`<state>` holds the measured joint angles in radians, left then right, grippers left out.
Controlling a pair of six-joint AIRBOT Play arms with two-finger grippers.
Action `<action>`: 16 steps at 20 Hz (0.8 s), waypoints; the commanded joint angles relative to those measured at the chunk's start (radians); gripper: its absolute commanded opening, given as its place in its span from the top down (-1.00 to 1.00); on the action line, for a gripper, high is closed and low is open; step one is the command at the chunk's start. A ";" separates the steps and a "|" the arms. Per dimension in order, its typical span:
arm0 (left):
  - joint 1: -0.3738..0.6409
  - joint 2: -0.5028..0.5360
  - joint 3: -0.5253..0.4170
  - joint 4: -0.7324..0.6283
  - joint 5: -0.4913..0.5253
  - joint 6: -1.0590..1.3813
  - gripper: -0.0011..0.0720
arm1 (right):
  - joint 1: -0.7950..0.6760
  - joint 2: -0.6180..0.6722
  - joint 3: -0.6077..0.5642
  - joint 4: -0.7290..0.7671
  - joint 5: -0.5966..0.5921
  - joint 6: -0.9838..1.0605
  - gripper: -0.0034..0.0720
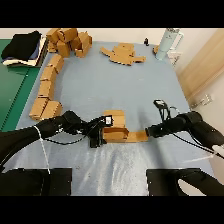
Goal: Fold the box.
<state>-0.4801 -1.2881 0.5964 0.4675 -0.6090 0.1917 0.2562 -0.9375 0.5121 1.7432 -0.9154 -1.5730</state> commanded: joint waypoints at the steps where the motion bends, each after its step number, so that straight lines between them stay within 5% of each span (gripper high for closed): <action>1: 0.000 0.000 0.001 0.000 0.000 0.000 -0.43 | -0.037 -0.086 -0.002 0.386 -0.022 -0.270 0.90; 6: 0.000 0.000 0.001 0.000 0.000 0.000 -0.43 | -0.037 -0.038 0.000 0.475 -0.119 -0.347 0.90; 15: 0.000 0.000 0.001 0.000 0.000 0.000 -0.43 | -0.035 -0.013 0.000 0.558 -0.114 -0.380 0.85; 16: 0.000 0.000 0.001 0.000 0.000 0.000 -0.43 | -0.031 -0.013 0.000 0.571 -0.115 -0.383 0.47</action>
